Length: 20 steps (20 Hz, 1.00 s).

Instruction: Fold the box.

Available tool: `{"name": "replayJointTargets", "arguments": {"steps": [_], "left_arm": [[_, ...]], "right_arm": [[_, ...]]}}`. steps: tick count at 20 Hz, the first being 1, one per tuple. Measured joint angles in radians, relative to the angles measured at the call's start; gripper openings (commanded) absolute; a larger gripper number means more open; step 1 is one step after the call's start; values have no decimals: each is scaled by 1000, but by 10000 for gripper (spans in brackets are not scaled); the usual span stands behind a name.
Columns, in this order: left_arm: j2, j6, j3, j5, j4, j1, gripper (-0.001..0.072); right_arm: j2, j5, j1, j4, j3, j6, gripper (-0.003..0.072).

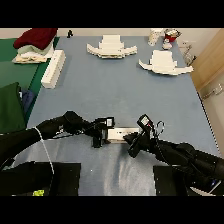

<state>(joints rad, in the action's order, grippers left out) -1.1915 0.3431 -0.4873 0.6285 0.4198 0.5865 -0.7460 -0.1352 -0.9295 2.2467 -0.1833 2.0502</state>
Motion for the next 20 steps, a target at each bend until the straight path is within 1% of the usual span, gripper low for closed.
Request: {"name": "replayJointTargets", "arguments": {"steps": [7,10,13,16,18,20], "left_arm": [[0,0,0,0,0,0,454],[0,1,0,0,0,0,454],[0,0,0,0,0,0,454],[0,0,0,0,0,0,454],[0,0,0,0,0,0,454],[0,0,0,0,0,0,454]], "right_arm": [[2,-10,0,-3,0,0,5],[27,-34,0,-21,-6,0,5],[63,-60,4,-59,-34,1,5],[81,-62,33,-94,-75,0,5],[86,-102,72,-125,-115,0,5],[86,-181,130,-163,-171,-7,5]]}}
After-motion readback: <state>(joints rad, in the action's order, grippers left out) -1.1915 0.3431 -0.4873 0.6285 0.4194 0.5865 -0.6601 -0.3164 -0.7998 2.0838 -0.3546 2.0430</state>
